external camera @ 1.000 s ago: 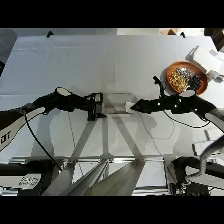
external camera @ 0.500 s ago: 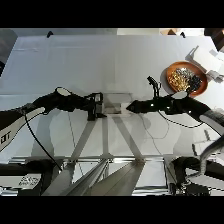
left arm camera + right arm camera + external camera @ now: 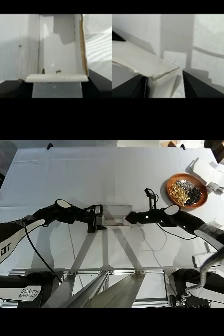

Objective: Fold the box and place the chain.

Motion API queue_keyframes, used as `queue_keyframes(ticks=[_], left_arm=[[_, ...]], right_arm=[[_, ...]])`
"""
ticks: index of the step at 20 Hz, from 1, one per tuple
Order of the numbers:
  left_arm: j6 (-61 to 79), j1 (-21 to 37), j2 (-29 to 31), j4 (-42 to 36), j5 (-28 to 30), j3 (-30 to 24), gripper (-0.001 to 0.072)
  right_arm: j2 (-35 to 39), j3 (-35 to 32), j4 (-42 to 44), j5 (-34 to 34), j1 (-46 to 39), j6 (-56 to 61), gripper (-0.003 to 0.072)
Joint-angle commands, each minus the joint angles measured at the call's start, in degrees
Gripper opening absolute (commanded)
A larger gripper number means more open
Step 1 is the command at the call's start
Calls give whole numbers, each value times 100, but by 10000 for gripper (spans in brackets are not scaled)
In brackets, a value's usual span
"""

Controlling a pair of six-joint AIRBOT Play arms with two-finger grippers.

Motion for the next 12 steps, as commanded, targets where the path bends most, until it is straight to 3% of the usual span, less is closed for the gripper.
queue_keyframes(ticks=[1,6,8,12], left_arm=[[0,2,4,2,2,2,213],[0,2,4,2,2,2,213],[0,2,4,2,0,2,213],[0,2,4,2,2,2,213]], right_arm=[[4,4,-704,-450,201,719,498],[4,363,-1086,-404,446,1093,495],[2,610,-1893,-304,577,1650,487],[2,1130,-4172,186,1014,3823,483]])
